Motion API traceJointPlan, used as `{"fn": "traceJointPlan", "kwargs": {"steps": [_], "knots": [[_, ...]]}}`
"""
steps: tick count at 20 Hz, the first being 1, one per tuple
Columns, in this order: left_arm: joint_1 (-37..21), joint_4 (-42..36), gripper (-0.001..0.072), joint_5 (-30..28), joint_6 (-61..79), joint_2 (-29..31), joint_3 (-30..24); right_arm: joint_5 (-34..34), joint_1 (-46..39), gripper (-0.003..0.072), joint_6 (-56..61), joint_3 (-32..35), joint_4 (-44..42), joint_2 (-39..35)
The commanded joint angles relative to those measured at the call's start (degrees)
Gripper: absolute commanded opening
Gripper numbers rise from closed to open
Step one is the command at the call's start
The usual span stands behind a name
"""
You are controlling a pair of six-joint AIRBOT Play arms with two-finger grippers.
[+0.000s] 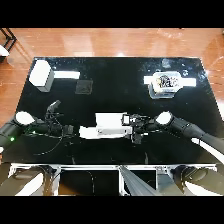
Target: Fold the box and place the chain.
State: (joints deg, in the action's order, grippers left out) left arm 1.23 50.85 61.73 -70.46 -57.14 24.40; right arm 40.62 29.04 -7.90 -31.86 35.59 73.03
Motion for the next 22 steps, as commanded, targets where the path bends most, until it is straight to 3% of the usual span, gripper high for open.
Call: {"fn": "traceJointPlan", "kwargs": {"steps": [1, 7, 13, 14, 15, 17, 18, 22], "knots": [[0.13, -10.82, 0.0020, -3.34, 2.99, -4.81, -2.14, 0.04, 0.00, 0.0406, 0.00, 0.02, -0.02, 0.04], [6.51, -13.03, 0.0020, -9.35, 3.02, -10.10, -2.10, 0.04, 0.00, 0.0406, 0.00, 0.02, 0.00, 0.04], [6.84, -13.92, 0.0024, -8.31, 3.63, -10.08, -2.03, 0.04, 0.00, 0.0406, -0.02, 0.02, 0.00, 0.04], [6.84, -14.25, 0.0053, -7.96, 3.67, -10.03, -1.75, 0.04, 0.00, 0.0406, 0.00, 0.02, 0.00, 0.04], [6.84, -14.27, 0.0162, -7.13, 4.39, -9.99, -1.22, 0.04, 0.02, 0.0406, -0.02, 0.02, 0.00, 0.04], [6.84, -14.25, 0.0492, -4.57, 6.23, -9.99, 0.50, 0.04, 0.00, 0.0406, 0.00, 0.02, 0.00, 0.04], [6.84, -14.25, 0.0577, -3.39, 6.21, -9.99, 1.55, 0.04, 0.00, 0.0406, 0.00, 0.02, 0.00, 0.04], [7.89, -15.23, 0.0576, -0.15, 6.19, -9.99, 4.72, 0.04, 0.02, 0.0406, 0.00, 0.02, 0.00, 0.04]]}}
